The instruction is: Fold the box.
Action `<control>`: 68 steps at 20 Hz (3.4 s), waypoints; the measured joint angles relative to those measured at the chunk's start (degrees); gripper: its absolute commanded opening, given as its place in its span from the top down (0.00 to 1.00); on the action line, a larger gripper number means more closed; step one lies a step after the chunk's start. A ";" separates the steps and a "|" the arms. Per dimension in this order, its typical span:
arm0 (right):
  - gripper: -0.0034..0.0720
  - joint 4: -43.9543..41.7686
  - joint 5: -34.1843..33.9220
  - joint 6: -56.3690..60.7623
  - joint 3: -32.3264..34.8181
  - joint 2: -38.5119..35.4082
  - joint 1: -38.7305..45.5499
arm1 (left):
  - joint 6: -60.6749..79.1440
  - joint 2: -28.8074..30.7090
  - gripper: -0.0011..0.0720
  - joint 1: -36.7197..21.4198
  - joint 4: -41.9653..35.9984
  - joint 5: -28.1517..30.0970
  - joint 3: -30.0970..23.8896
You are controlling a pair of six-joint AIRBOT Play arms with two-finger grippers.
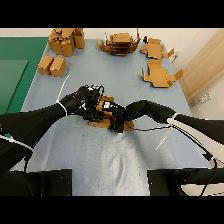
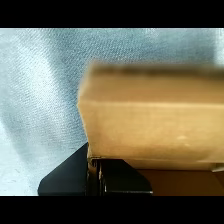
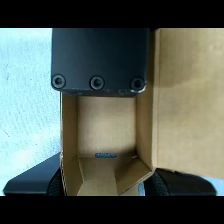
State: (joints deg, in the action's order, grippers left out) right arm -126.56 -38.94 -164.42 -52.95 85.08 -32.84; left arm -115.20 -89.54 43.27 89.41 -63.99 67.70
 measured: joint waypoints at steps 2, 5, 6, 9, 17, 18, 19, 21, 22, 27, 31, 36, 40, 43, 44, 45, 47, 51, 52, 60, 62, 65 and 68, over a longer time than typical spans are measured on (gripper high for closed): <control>0.75 0.00 0.00 -0.04 0.00 0.00 0.04 | 0.07 -0.04 0.96 0.28 0.07 0.07 0.13; 0.75 0.15 0.00 -0.17 0.00 -0.02 0.04 | 2.10 -0.11 0.26 0.52 -0.13 0.26 0.42; 0.75 0.22 0.00 -0.22 0.00 -0.02 0.04 | 2.67 -0.11 0.17 0.55 0.00 -0.09 0.55; 0.75 0.39 -0.04 -0.28 0.00 -0.07 0.04 | 3.15 0.11 0.16 0.13 -1.57 -0.02 1.16; 0.75 0.15 -0.20 -0.17 0.00 -0.04 -0.02 | 9.66 7.10 0.16 -3.58 -0.98 -2.82 1.55; 0.75 0.15 -0.22 -0.17 -0.02 -0.07 -0.02 | 11.37 8.41 0.16 -4.52 -0.98 -3.02 1.55; 0.75 0.15 -0.22 -0.17 0.00 -0.07 -0.02 | 13.81 10.12 0.16 -5.62 -1.18 -3.65 1.55; 0.75 0.15 -0.24 -0.15 -0.02 -0.04 -0.02 | 22.38 13.53 0.07 -8.44 -2.45 -4.48 1.40; 0.75 0.13 -0.24 -0.15 0.00 -0.04 -0.02 | 29.55 15.43 0.06 -10.47 -4.24 -6.05 1.05; 0.75 0.13 -0.24 -0.15 0.00 -0.04 -0.02 | 67.87 21.24 0.06 -27.36 -21.70 -16.37 -4.74; 0.75 -0.04 -0.24 -0.15 0.00 -0.04 -0.02 | 97.59 19.93 0.06 -38.25 -31.89 -13.53 -10.56; 0.75 -0.07 -0.22 -0.15 0.00 -0.04 0.00 | 121.83 14.05 0.06 -37.20 -39.01 -9.16 -12.66; 0.75 -0.09 -0.22 -0.15 0.00 -0.04 -0.02 | 131.51 9.94 0.06 -32.57 -41.03 -3.69 -13.00; 0.75 -0.09 -0.22 -0.15 0.00 -0.04 -0.02 | 134.49 7.78 0.06 -30.82 -42.58 -0.87 -13.09; 0.75 -0.09 -0.22 -0.15 0.00 -0.07 -0.02 | 135.08 7.21 0.06 -30.51 -43.43 -0.15 -13.09; 0.75 -0.09 -0.22 -0.15 0.00 -0.04 -0.02 | 135.82 6.71 0.06 -30.25 -44.68 0.07 -13.09; 0.75 -0.11 -0.22 -0.15 -0.02 -0.04 -0.02 | 136.76 5.90 0.06 -29.92 -46.40 0.66 -13.09; 0.75 -0.11 -0.20 -0.15 0.00 -0.04 -0.02 | 137.74 4.63 0.06 -28.96 -48.30 0.90 -13.09; 0.75 -0.11 -0.20 -0.15 0.00 -0.04 0.00 | 137.90 4.42 0.06 -28.61 -48.50 0.79 -13.09; 0.75 -0.11 -0.17 -0.22 -0.02 -0.07 -0.02 | 138.25 3.80 0.06 -26.60 -49.22 0.44 -13.07; 0.75 -0.11 -0.17 -0.17 0.00 -0.04 -0.02 | 138.25 3.54 0.06 -26.12 -49.07 0.98 -13.07; 0.75 -0.11 -0.17 -0.20 -0.02 -0.04 -0.02 | 138.18 3.13 0.06 -25.75 -48.46 1.33 -13.07; 0.75 -0.11 -0.17 -0.22 -0.02 -0.04 -0.02 | 137.92 2.95 0.47 -25.55 -47.93 1.51 -13.05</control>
State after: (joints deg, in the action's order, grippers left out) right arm -126.67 -39.11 -164.64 -52.97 85.03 -32.86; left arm 22.72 -86.59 17.72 41.47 -62.48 54.65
